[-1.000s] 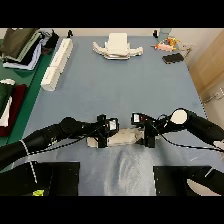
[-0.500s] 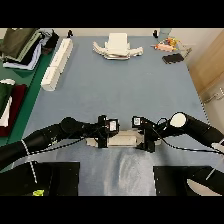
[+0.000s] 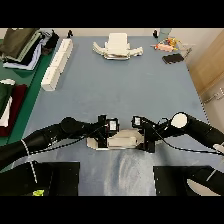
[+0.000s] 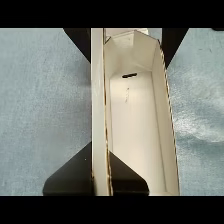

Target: Fold the box.

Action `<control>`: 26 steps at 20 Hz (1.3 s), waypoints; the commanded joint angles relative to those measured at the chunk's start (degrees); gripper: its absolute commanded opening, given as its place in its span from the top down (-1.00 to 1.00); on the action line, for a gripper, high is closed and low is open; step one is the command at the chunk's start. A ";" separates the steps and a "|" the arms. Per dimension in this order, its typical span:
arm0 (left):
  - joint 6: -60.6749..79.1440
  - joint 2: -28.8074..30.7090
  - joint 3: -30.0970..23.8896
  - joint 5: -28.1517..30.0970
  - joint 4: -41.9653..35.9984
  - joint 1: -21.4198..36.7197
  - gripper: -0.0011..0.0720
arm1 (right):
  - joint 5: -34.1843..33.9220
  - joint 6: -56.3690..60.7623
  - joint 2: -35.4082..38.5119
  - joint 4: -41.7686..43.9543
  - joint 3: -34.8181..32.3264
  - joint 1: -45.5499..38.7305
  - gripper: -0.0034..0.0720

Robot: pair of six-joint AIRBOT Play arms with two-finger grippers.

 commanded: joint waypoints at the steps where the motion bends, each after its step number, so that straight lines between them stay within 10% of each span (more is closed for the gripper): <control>1: 0.00 0.04 0.02 -0.15 -0.02 -0.02 0.93 | -0.31 0.63 0.85 0.07 0.07 0.00 -0.98; 26: 0.00 0.04 0.02 -0.15 -0.02 -0.02 0.93 | -3.50 -22.95 0.96 11.39 -4.68 0.09 -0.79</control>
